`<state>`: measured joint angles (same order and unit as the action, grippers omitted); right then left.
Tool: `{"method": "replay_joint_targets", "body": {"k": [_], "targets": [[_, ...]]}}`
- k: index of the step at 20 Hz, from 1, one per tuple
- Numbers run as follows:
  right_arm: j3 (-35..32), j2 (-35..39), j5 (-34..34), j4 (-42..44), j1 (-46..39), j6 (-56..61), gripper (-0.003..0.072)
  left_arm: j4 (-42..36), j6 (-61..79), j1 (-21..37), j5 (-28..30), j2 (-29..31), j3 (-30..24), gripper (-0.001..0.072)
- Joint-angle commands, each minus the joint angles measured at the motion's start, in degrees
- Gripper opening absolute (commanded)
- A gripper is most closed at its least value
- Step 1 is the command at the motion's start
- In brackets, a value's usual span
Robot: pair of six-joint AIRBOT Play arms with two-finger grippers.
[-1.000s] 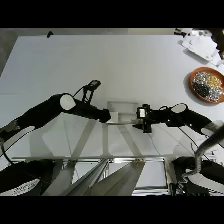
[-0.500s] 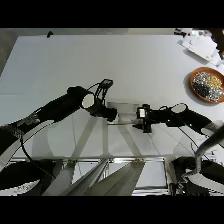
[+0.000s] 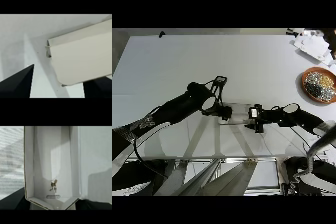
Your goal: Fold the box and place the chain.
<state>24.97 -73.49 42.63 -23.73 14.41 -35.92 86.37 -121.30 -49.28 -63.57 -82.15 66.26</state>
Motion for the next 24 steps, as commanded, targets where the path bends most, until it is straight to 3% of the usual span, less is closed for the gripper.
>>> {"method": "replay_joint_targets", "body": {"k": [1, 4, 11, 24], "targets": [[0.0, 0.0, 0.0, 0.0, 0.0, 0.0, 0.042, 3.1, -6.0, -1.1, -7.8, -1.2, 3.2, 0.064], [0.0, 0.0, 0.0, 0.0, 0.0, 0.0, 0.042, 4.4, -8.8, -1.2, -15.1, -2.3, 5.2, 0.0639], [0.0, 0.0, 0.0, 0.0, 0.0, 0.0, 0.042, -2.2, -14.1, -1.2, -12.5, -5.6, 5.9, 0.0634], [0.0, 0.0, 0.0, 0.0, 0.0, 0.0, 0.042, -3.4, -11.1, -0.6, -5.3, -11.3, 5.8, 0.063]]}}
